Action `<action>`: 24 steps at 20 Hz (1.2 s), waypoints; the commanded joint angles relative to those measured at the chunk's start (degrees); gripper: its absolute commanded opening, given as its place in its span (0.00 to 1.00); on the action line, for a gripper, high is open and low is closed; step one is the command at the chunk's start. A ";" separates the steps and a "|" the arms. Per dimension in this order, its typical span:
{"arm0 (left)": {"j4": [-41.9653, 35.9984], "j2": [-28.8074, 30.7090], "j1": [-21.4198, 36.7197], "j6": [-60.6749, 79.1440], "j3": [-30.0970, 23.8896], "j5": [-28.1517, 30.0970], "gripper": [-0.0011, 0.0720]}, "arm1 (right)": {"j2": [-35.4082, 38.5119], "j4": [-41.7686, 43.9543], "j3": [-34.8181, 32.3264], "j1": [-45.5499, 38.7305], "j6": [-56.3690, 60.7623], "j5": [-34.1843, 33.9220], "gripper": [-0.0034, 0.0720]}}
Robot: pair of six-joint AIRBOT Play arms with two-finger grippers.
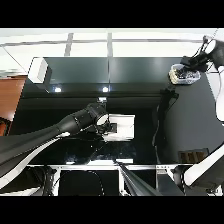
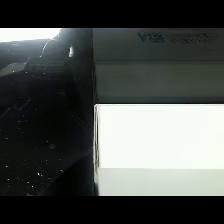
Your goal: Fold the box and place the chain.
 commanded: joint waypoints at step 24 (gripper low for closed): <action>0.02 -0.02 0.04 0.02 0.04 0.37 0.05 | 55.56 32.26 -9.79 14.51 -14.16 23.69 0.07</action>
